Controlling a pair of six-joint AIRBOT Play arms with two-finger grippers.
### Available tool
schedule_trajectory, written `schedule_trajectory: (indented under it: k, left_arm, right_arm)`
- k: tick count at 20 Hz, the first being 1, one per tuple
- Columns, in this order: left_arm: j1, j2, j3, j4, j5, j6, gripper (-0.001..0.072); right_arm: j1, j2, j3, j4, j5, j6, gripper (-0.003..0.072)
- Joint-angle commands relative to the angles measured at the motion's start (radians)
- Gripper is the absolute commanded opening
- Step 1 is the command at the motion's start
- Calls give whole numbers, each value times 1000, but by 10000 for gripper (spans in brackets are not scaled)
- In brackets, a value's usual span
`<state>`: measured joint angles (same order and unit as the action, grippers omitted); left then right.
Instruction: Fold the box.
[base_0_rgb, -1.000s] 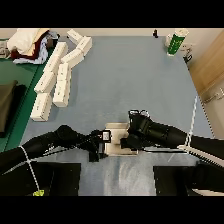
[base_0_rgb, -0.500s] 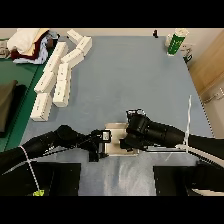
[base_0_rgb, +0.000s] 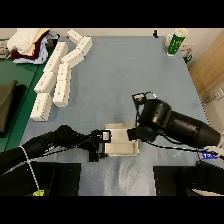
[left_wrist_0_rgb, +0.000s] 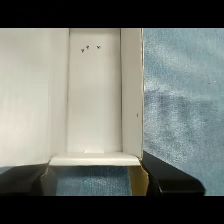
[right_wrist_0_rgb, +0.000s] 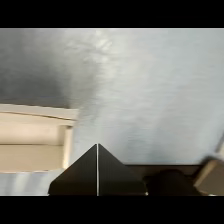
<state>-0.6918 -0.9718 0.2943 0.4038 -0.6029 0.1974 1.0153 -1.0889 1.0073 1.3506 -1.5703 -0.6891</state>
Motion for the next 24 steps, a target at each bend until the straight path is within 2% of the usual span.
schedule_trajectory:
  k: [1, 3, 5, 6, 8, 10, 13, 14, 21, 24]
  left_arm:
    - [0, 0, 1, 0, 0, 0, 591]
    - [0, 0, 1, 0, 0, 0, 591]
    - [0, 0, 1, 0, 0, 0, 591]
    - [0, 0, 1, 0, 0, 0, 591]
    - [0, 0, 1, 0, 0, 0, 591]
    - [0, 0, 1, 0, 0, 0, 591]
    - [0, 0, 1, 0, -1, 0, 591]
    - [0, 0, 1, 0, -1, 0, 591]
    - [0, 0, 1, 0, 0, 0, 591]
    - [0, 0, 1, 0, 0, 0, 591]
  right_arm:
    - [-126, 87, -60, -63, -43, -127, 0]
    - [-319, 79, -154, 74, 132, -290, 0]
    - [-544, 28, -207, 401, 360, -582, 0]
    - [-642, -14, -204, 580, 401, -737, 0]
    - [-807, -122, -172, 899, 379, -1016, 0]
    - [-895, -246, -101, 1052, 251, -1176, 0]
    - [-881, -407, 1, 1110, 13, -1319, 0]
    - [-858, -433, 10, 1118, -20, -1332, 0]
    - [-651, -433, -2, 1086, -35, -1450, 0]
    - [-596, -348, -50, 1069, 63, -1479, 0]
